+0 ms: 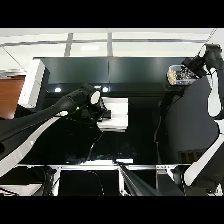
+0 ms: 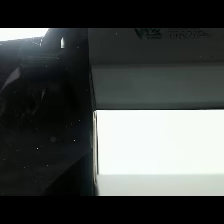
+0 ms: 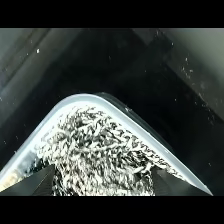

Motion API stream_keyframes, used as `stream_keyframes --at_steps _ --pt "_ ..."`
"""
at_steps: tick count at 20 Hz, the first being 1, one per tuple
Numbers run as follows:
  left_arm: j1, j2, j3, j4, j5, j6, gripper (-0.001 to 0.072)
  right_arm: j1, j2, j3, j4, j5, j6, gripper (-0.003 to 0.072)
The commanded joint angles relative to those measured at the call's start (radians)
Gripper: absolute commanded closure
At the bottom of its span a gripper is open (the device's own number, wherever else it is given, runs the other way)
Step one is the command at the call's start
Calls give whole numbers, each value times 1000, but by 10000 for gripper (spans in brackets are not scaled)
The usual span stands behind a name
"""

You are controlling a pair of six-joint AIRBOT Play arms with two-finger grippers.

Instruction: Fold the box and place the chain.

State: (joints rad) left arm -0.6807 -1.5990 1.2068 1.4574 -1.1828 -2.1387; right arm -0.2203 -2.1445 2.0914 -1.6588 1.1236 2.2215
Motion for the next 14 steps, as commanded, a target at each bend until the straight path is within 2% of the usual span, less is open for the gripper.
stream_keyframes --at_steps 1,2,3,4,5,6,7,8,11,14 --pt "1 0 0 -4 -7 0 681 -6 -26 8 2 -73 19 32" --pt "1 0 0 -4 -7 0 681 -8 -29 8 -2 -72 19 113" --pt "1 0 0 -3 -7 0 680 -11 -30 8 4 -69 19 150" --pt "1 0 0 -4 -7 0 680 -13 -30 8 10 -63 18 151" --pt "1 0 0 -3 -7 0 681 -14 -29 8 11 -39 10 242" --pt "1 0 0 -3 -7 0 681 -18 -29 8 28 -5 -17 423" --pt "1 0 0 -3 -7 0 681 -22 -29 8 58 17 -63 569" --pt "1 0 0 -3 -8 0 681 -27 -26 8 94 37 -114 665" --pt "1 0 0 -3 -8 0 680 -25 45 8 114 64 -235 667" --pt "1 0 0 -3 -7 0 681 -20 198 8 114 98 -397 667"
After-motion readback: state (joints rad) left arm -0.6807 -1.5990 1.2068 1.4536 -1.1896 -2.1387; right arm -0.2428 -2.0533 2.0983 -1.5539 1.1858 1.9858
